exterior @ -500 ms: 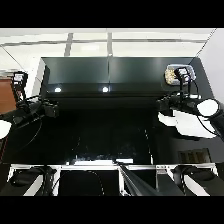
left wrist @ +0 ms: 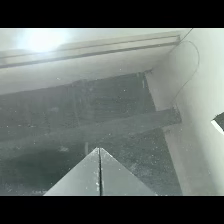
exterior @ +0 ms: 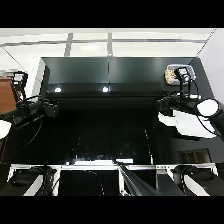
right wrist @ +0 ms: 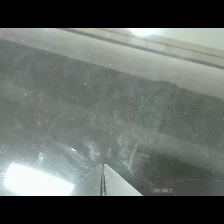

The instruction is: Fold the box and place the chain.

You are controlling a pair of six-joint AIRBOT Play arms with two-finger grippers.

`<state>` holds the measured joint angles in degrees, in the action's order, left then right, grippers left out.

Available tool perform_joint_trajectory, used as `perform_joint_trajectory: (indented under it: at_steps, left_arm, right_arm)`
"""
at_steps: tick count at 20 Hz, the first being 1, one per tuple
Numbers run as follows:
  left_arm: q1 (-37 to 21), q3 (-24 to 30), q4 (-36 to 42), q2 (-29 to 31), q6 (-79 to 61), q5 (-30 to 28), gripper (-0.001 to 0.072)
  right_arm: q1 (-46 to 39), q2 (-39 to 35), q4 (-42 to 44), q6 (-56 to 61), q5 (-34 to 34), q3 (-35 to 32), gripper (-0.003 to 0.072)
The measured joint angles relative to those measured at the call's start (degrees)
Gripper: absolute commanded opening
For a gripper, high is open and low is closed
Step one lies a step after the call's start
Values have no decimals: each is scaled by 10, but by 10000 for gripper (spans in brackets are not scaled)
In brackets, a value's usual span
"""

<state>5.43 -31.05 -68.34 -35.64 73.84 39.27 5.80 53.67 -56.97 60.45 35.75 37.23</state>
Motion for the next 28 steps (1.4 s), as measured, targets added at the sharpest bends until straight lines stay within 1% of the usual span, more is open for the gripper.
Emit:
perform_joint_trajectory:
  at_steps: [2,5,6,7,8,10,12,13,14,15,18,20,21,23,25,28]
  left_arm:
    - [0,0,0,0,0,0,25]
    - [0,0,0,0,0,0,25]
    - [0,0,0,0,0,0,26]
    - [0,0,0,0,0,-4,25]
    - [0,0,0,0,0,-13,25]
    - [0,0,1,0,0,-43,25]
    - [0,0,12,0,0,-71,30]
    - [0,0,21,0,0,-85,165]
    - [0,0,30,-2,0,-96,540]
    - [0,0,38,-4,0,-106,703]
    - [0,0,57,-23,0,-117,706]
    - [0,0,66,-45,0,-111,706]
    - [0,0,71,-56,0,-106,706]
    - [0,0,80,-81,1,-96,706]
    - [0,0,85,-103,1,-85,706]
    - [0,0,97,-127,1,-80,706]
  right_arm:
    - [0,0,13,0,-8,0,14]
    - [0,0,66,0,-35,0,15]
    - [0,0,83,0,-50,0,80]
    - [0,0,97,3,-69,0,493]
    - [0,0,107,12,-89,0,720]
    - [-7,2,120,28,-126,0,720]
    - [-35,9,125,48,-140,2,720]
    - [-61,15,121,64,-137,7,720]
    - [-97,26,110,81,-127,17,720]
    - [-142,41,88,97,-102,33,720]
    - [-291,100,-6,125,9,107,720]
    - [-383,136,-68,133,84,155,720]
    - [-429,153,-95,136,121,175,720]
    - [-507,180,-125,131,175,203,720]
    - [-560,206,-136,90,226,218,720]
    - [-596,239,-143,18,281,228,714]
